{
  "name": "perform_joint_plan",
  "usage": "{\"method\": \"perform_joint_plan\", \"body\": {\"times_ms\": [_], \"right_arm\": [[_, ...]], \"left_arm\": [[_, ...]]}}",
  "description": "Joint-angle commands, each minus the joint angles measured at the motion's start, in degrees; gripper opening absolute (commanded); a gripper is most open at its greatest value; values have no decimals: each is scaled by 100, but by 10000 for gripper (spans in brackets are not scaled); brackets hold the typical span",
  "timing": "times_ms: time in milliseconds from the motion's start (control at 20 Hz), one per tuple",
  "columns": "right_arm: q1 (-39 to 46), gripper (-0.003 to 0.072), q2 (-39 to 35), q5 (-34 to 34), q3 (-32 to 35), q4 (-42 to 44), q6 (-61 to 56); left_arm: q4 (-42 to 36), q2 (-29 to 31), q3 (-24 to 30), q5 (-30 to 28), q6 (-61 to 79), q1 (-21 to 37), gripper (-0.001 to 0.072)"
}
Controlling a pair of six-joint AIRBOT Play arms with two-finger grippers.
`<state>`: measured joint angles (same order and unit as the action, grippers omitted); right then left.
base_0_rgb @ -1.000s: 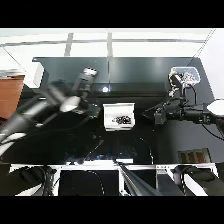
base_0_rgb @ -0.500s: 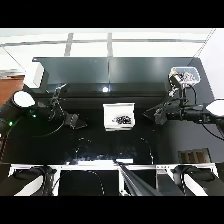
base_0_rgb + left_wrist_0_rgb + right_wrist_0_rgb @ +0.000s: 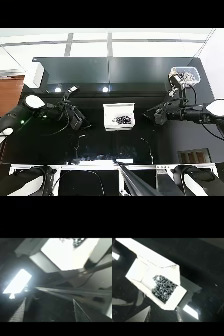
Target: Fold the box and place the chain.
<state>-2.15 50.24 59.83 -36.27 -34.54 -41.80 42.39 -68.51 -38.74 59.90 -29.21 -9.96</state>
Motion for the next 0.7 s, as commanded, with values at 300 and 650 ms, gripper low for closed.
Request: {"method": "perform_joint_plan", "body": {"times_ms": [300, 650], "right_arm": [[0, 377, -2, 11, -2, -2, -2], [0, 377, -2, -61, -2, -2, 0]], "left_arm": [[479, -721, -750, -350, 3250, -841, 717], [-157, -1204, -907, -546, 3217, -1377, 717]]}}
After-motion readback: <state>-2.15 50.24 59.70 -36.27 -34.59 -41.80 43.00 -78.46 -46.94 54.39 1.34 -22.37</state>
